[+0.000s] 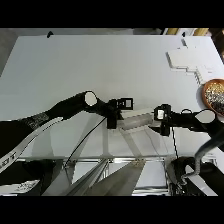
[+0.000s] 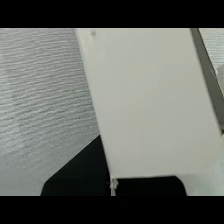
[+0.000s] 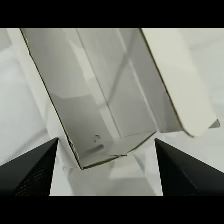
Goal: Fold the box and place the chain.
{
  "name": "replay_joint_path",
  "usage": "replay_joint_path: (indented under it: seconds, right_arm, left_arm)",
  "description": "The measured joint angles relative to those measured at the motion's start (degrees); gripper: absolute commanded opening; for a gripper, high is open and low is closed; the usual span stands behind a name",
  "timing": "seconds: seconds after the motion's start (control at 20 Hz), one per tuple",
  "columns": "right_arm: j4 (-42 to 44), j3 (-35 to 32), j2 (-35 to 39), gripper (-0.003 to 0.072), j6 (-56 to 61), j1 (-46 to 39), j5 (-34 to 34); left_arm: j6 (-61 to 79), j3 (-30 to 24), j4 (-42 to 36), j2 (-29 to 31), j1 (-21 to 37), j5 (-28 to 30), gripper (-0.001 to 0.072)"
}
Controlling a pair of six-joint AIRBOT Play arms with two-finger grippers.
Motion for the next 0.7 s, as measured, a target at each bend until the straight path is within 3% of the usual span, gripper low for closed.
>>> replay_joint_path:
  seconds: [0.4,0.7]
  right_arm:
    - [0.5,6.2,-9.9,0.0687,-2.3,-0.6,3.4]
    - [0.4,6.7,-12.0,0.0687,-2.2,-0.5,5.9]
  left_arm:
    - [0.0,0.0,0.0,0.0,0.0,-0.1,0.0016]
    - [0.0,0.0,0.0,0.0,0.0,0.0,0.0016]
